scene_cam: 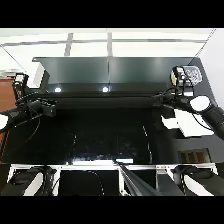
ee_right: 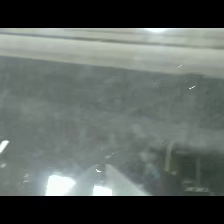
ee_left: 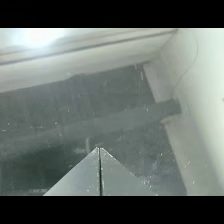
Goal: Fold the box and place the chain.
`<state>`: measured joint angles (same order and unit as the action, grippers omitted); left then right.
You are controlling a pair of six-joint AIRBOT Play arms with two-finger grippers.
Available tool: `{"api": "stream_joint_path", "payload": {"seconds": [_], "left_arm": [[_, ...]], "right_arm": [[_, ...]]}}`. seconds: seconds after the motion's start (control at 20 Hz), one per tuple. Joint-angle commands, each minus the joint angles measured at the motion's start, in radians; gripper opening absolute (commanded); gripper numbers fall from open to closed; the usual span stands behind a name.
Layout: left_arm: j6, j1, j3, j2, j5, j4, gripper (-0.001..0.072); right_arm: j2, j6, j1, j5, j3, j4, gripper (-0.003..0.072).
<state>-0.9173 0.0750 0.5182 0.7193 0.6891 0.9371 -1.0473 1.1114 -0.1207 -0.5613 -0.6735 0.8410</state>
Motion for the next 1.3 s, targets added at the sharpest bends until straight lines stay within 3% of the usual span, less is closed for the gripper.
{"api": "stream_joint_path", "payload": {"seconds": [0.0,0.05,0.1,0.15,0.3,0.45,0.6,0.7,0.95,1.1,1.25], "left_arm": [[-0.003,-0.001,0.000,0.020,-0.068,-0.082,0.0067],[-0.003,-0.002,0.000,0.036,-0.087,-0.100,0.0297],[-0.003,-0.002,0.000,0.053,-0.091,-0.113,0.0651],[-0.006,-0.002,0.000,0.068,-0.090,-0.112,0.0714],[-0.006,0.002,0.000,0.103,-0.077,-0.111,0.0714],[-0.006,0.002,0.000,0.117,-0.113,-0.108,0.0713],[-0.037,0.001,0.000,0.130,-0.108,-0.112,0.0714],[-0.037,0.000,0.000,0.145,-0.105,-0.112,0.0714],[-0.044,0.000,0.000,0.197,-0.105,-0.113,0.0714],[-0.060,0.000,0.000,0.220,-0.100,-0.113,0.0713],[-0.060,0.000,0.000,0.227,-0.074,-0.113,0.0709]], "right_arm": [[-0.001,-0.002,0.000,-0.042,0.000,-0.033,0.0720],[-0.001,-0.002,0.003,-0.048,-0.002,0.010,0.0720],[-0.001,0.002,0.017,-0.075,-0.008,0.033,0.0719],[-0.001,0.017,0.051,-0.116,-0.024,0.061,0.0719],[-0.001,0.117,0.252,-0.188,-0.109,0.297,0.0718],[-0.010,0.218,0.610,-0.127,-0.149,0.484,0.0718],[-0.071,0.279,0.987,-0.113,-0.162,0.441,0.0718],[-0.158,0.163,1.146,-0.179,-0.216,0.346,0.0719],[-0.429,-0.233,1.159,-0.584,-0.440,0.256,0.0718],[-0.475,-0.372,1.102,-0.616,-0.462,0.259,0.0717],[-0.475,-0.407,1.043,-0.550,-0.465,0.261,0.0466]]}}
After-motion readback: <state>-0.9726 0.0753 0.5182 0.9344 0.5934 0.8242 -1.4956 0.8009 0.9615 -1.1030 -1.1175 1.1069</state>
